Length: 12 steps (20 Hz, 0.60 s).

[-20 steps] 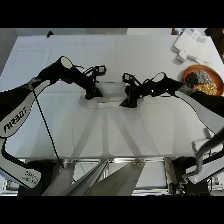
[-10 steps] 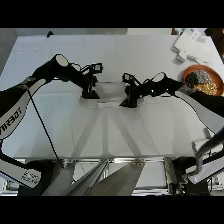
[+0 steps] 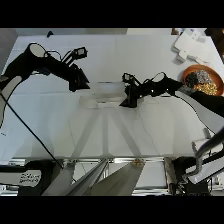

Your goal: Fold the box and place the chain.

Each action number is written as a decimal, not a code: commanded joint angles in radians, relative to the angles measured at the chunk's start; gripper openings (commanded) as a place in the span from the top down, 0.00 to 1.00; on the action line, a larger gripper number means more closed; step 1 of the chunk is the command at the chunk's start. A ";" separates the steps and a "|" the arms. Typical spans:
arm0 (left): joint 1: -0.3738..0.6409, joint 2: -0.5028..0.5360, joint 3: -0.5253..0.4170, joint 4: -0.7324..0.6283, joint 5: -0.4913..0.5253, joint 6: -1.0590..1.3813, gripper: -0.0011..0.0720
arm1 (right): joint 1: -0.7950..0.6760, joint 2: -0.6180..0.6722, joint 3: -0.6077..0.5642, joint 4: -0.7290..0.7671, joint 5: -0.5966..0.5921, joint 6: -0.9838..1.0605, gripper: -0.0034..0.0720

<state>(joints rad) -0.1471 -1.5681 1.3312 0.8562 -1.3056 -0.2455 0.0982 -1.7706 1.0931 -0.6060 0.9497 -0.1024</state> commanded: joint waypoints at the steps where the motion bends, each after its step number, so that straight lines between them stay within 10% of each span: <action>1: 0.006 0.099 -0.080 0.005 -0.037 -0.028 0.95 | 0.000 -0.001 0.000 0.000 0.000 0.000 0.22; 6: 0.006 0.110 -0.212 -0.232 -0.037 0.132 0.97 | 0.000 -0.001 0.000 0.000 0.000 0.000 0.22; 12: -0.066 0.044 -0.211 -0.328 0.245 0.195 0.97 | 0.000 -0.001 0.000 0.000 0.000 0.000 0.22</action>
<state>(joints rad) -0.1787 -1.4925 1.1278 0.5804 -1.1954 -0.0807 0.0982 -1.7706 1.0931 -0.6060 0.9497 -0.1024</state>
